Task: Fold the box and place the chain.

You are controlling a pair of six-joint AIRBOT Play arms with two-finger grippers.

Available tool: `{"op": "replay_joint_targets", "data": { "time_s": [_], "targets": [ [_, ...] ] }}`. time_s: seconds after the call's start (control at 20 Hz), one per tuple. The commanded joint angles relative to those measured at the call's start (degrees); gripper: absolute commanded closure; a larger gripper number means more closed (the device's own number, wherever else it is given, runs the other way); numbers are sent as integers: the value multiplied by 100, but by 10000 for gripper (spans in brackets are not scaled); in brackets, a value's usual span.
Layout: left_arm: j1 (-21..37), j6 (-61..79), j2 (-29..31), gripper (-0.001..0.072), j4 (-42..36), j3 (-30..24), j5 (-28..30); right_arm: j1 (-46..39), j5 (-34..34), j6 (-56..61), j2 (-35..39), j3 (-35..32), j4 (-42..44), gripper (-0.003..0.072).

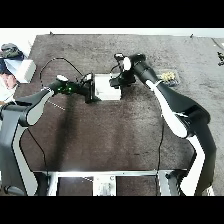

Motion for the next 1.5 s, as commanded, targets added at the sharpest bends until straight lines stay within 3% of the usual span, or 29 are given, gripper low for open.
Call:
{"op": "replay_joint_targets", "data": {
  "time_s": [0.0, 0.2, 0.3, 0.5, 0.85, 1.45],
  "targets": [
    [0, -2, -2, 357, 0, 2, 0, -319, -105, -629, 516, 4, -343, 278],
    [0, -2, -2, 357, 0, 2, 0, -1207, -245, -776, 807, 2, -789, 282],
    [0, -2, -2, 356, 0, 2, 0, -1779, -249, -769, 660, 2, -767, 414],
    [0, -2, -2, 357, 0, 2, 0, -2520, -413, -774, 267, 2, -387, 413],
    [0, -2, -2, 357, 0, 2, 0, -2618, -693, -981, -153, 2, -374, 414],
    [0, -2, -2, 357, 0, 2, 0, -2612, -367, -994, -422, -33, 151, 416]
  ]
}}
